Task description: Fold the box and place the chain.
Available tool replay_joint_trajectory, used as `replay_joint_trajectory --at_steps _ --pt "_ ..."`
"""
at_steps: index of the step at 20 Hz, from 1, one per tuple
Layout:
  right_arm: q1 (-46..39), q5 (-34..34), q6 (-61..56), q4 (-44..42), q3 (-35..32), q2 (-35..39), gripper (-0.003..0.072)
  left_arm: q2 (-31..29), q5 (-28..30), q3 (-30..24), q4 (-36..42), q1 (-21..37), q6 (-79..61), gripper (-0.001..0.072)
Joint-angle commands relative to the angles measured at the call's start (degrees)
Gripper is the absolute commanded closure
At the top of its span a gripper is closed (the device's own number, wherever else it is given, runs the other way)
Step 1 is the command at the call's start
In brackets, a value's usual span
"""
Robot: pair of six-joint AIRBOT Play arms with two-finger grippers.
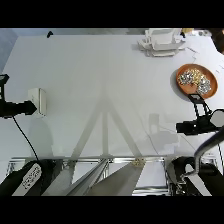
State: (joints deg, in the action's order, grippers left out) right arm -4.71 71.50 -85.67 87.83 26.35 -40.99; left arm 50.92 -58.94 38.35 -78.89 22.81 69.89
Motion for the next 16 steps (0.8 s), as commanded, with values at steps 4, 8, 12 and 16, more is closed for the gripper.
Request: replay_joint_trajectory --at_steps 4,8,12,16 --pt "0.0 0.0 0.0 0.0 0.0 0.0 0.0669 -19.7 -2.0 0.0 -0.9 -1.3 1.2 0.001" --pt "0.0 0.0 0.0 0.0 0.0 0.0 0.0669 -23.2 -11.0 0.0 -2.8 -7.8 2.3 0.0445" --pt "0.0 0.0 0.0 0.0 0.0 0.0 0.0669 -23.2 -13.4 0.0 -2.8 -12.6 2.3 0.0702" --pt "0.0 0.0 0.0 0.0 0.0 0.0 0.0669 -23.2 -14.0 0.0 -2.8 -12.9 2.4 0.0702"
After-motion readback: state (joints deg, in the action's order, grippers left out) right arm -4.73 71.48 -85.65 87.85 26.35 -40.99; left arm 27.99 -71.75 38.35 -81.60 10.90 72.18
